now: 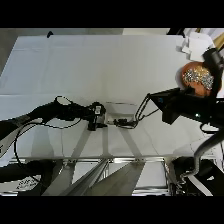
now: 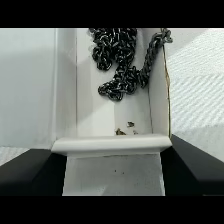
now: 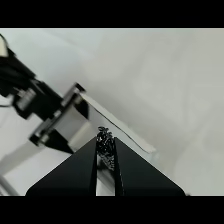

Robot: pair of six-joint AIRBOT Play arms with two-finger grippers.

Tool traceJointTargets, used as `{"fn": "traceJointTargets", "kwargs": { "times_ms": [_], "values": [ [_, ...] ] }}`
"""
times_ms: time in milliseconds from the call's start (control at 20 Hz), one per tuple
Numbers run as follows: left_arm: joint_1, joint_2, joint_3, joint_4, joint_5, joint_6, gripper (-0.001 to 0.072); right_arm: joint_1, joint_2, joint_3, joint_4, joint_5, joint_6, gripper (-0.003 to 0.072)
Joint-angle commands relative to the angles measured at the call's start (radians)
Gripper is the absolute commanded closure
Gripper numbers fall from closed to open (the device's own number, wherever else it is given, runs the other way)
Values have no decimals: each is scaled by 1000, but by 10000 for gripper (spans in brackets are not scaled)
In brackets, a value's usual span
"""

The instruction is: Fold the box and place the chain.

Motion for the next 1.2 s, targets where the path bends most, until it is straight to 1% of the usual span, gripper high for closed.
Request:
{"fn": "traceJointTargets", "kwargs": {
  "times_ms": [0,200,350,650,700,750,850,900,950,1050,1150],
  "values": [
    [0,0,1,0,0,0,458,0,6,60,118,3,-43,675],
    [0,0,1,0,0,0,458,0,-1,121,228,6,-95,675],
    [0,0,1,0,0,0,458,0,-40,173,323,8,-168,675],
    [0,0,1,0,0,0,458,0,-175,190,338,12,-197,674],
    [0,0,1,0,0,0,458,0,-190,190,352,-3,-211,674],
    [0,0,1,0,0,0,458,0,-199,201,376,-44,-253,674],
    [0,0,1,0,0,0,458,0,-210,268,375,-102,-277,675],
    [0,0,1,0,0,0,458,0,-216,307,363,-101,-277,675],
    [0,0,1,0,0,0,458,0,-219,335,343,-90,-275,675],
    [0,0,1,0,0,0,458,0,-221,344,322,-35,-274,674],
    [0,0,1,0,0,0,458,0,-244,344,319,63,-273,674]
  ]
}}
